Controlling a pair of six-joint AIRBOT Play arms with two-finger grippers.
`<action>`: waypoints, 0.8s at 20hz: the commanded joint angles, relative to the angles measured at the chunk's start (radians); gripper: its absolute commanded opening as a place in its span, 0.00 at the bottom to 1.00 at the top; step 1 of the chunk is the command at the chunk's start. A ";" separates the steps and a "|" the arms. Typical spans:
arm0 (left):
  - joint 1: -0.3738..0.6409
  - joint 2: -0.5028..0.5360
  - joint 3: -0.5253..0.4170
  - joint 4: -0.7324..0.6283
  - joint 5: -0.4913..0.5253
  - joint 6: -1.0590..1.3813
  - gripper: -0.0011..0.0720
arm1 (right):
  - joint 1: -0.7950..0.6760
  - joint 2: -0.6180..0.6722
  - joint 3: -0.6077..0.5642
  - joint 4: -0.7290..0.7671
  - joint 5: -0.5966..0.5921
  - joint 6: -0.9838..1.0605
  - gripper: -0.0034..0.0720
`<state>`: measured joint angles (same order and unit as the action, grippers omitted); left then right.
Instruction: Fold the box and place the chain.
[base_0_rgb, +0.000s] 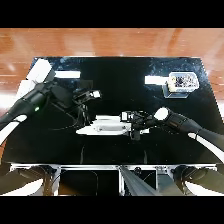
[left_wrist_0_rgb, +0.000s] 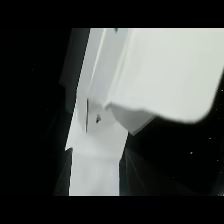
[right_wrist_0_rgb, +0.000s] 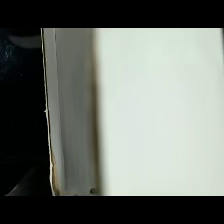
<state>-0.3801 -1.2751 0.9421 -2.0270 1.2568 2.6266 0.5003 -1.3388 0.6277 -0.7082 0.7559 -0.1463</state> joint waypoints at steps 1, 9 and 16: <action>0.042 0.113 -0.070 -0.014 -0.002 -0.119 0.60 | 0.000 0.000 0.000 0.000 -0.001 0.000 0.68; 0.022 0.287 -0.273 -0.235 -0.061 -0.145 0.03 | 0.000 0.000 0.000 0.000 0.000 0.000 0.68; -0.304 0.302 -0.356 -0.207 -0.562 -0.143 0.03 | 0.000 0.000 0.000 0.000 0.000 0.000 0.68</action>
<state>-0.5598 -0.9825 0.6109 -2.2364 0.9668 2.4832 0.5003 -1.3388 0.6277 -0.7086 0.7555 -0.1463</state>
